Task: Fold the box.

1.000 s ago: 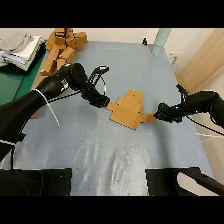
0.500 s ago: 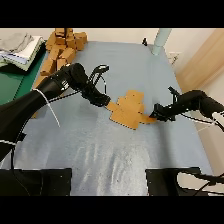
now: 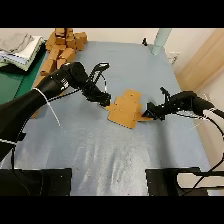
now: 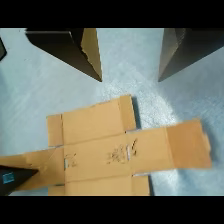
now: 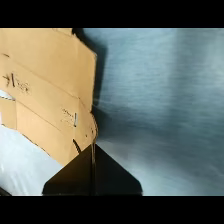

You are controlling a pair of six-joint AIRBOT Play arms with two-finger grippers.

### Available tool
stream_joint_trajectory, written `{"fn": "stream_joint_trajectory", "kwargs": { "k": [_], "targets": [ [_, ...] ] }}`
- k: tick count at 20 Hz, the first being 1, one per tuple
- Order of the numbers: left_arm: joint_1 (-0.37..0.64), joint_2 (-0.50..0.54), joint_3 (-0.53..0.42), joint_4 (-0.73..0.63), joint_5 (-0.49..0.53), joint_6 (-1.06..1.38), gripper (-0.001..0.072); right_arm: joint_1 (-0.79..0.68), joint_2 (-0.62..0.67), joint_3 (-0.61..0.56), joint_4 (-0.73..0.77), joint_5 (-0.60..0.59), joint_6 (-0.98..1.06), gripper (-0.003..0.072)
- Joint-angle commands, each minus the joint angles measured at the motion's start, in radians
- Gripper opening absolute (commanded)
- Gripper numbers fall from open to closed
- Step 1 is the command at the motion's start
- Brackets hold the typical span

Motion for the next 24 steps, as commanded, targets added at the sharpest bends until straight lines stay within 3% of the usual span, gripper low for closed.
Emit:
{"fn": "stream_joint_trajectory", "kwargs": {
  "k": [1, 6, 13, 15, 18, 24],
  "targets": [
    [-0.001, 0.0, 0.029, -0.024, 0.031, 0.008, 0.0527, 0.048, -0.011, 0.0, 0.047, -0.008, -0.079, 0.0003],
    [0.017, 0.0, 0.061, -0.028, -0.019, 0.064, 0.0527, 0.227, -0.008, -0.004, 0.051, -0.064, -0.145, 0.0003],
    [0.27, 0.0, 0.011, -0.088, -0.335, 0.134, 0.0528, 0.338, 0.212, -0.156, 0.011, 0.019, -0.169, 0.0002],
    [0.322, -0.001, -0.055, -0.16, -0.325, 0.174, 0.0529, 0.338, 0.286, -0.205, 0.01, 0.049, -0.203, 0.0002],
    [0.335, -0.031, -0.137, -0.245, -0.232, 0.252, 0.0528, 0.339, 0.333, -0.229, 0.006, 0.048, -0.236, 0.0002],
    [0.31, -0.223, -0.138, -0.608, -0.244, 0.451, 0.0528, 0.339, 0.338, -0.228, 0.006, 0.051, -0.253, 0.0003]
  ]
}}
